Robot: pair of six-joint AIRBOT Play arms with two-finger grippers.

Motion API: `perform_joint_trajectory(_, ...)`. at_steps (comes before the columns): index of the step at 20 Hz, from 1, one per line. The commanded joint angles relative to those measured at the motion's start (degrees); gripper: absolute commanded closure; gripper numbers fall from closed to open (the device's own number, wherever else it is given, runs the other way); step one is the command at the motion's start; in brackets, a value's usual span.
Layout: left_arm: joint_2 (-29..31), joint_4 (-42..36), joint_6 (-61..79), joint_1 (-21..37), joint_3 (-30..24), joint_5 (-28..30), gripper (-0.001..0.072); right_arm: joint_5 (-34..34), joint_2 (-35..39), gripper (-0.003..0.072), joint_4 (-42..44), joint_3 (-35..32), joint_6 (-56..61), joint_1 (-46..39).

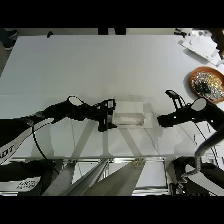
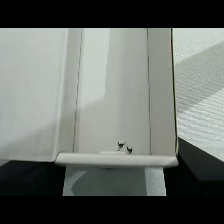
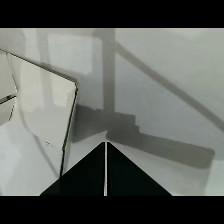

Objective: Fold the box and place the chain.

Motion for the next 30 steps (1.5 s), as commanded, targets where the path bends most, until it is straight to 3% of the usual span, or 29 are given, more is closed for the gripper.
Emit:
perform_joint_trajectory(1,-0.02,0.0,0.0,0.04,0.0,0.0,0.0437,-0.76,-1.42,0.0667,4.11,-0.04,-2.82,0.72)
perform_joint_trajectory(6,-0.02,0.0,0.0,0.04,0.0,0.0,0.0437,0.98,-1.42,0.0667,9.27,-0.04,-6.62,0.72)
perform_joint_trajectory(18,-0.02,0.0,0.0,0.04,0.0,0.0,0.0437,3.06,3.13,0.0661,9.99,1.88,-6.78,0.68)
perform_joint_trajectory(19,-0.02,-0.02,0.0,0.04,0.0,-0.02,0.0437,3.28,4.33,0.0641,10.16,2.14,-6.78,0.68)
perform_joint_trajectory(22,-0.02,0.0,0.0,0.04,0.0,0.0,0.0437,5.6,5.25,0.0448,11.26,2.19,-6.75,1.07)
perform_joint_trajectory(30,-0.02,0.0,0.0,0.04,0.0,0.0,0.0437,4.17,5.25,0.0315,16.63,2.19,-6.75,6.86)
